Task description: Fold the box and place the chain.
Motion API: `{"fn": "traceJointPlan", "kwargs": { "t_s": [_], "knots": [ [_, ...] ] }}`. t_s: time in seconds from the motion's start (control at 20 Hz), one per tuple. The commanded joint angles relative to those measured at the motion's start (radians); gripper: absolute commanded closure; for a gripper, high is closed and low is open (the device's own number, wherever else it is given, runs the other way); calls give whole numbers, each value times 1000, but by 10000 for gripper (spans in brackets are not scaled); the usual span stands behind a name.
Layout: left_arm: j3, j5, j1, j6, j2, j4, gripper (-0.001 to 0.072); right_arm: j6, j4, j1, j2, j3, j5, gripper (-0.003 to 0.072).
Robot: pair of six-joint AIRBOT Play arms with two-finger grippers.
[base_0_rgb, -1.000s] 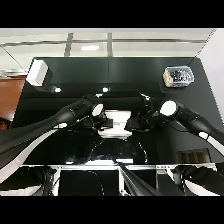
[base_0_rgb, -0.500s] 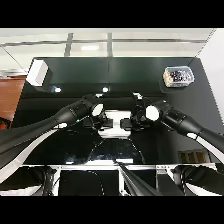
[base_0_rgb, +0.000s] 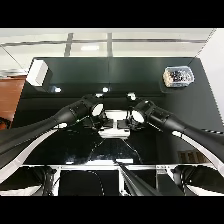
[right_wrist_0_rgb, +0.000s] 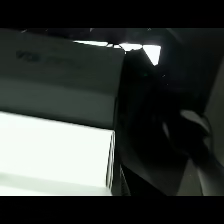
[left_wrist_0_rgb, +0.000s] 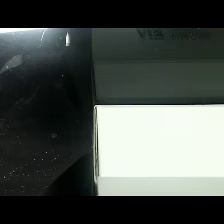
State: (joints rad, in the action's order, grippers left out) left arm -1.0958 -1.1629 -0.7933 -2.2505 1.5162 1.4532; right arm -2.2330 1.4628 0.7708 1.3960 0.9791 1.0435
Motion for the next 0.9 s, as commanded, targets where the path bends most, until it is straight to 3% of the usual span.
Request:
{"fn": "traceJointPlan", "kwargs": {
  "t_s": [0.0, 0.2, 0.25, 0.35, 0.45, 0.5, 0.6, 0.85],
  "knots": [
    [-1, -2, 0, 0, 0, 0, 684, -110, 82, 26, 37, 45, 45, 448],
    [-1, -2, 0, 0, 0, 0, 684, -154, 84, 29, 39, 46, 62, 469],
    [-1, -2, 0, 0, 0, 0, 684, -153, 83, 29, 39, 46, 69, 608],
    [-1, -2, 0, 0, 0, 0, 684, -153, 82, 29, 39, 46, 78, 673],
    [-1, -2, 0, 0, 0, 0, 684, -153, 82, 29, 39, 46, 79, 672],
    [-1, -2, 0, 0, 0, 0, 684, -153, 82, 29, 39, 46, 77, 668],
    [-1, -2, 0, 0, 0, 0, 684, -153, 79, 29, 39, 46, 68, 428],
    [-1, -2, 0, 0, 0, 0, 684, -141, 72, 29, 39, 46, 61, 428]
  ]
}}
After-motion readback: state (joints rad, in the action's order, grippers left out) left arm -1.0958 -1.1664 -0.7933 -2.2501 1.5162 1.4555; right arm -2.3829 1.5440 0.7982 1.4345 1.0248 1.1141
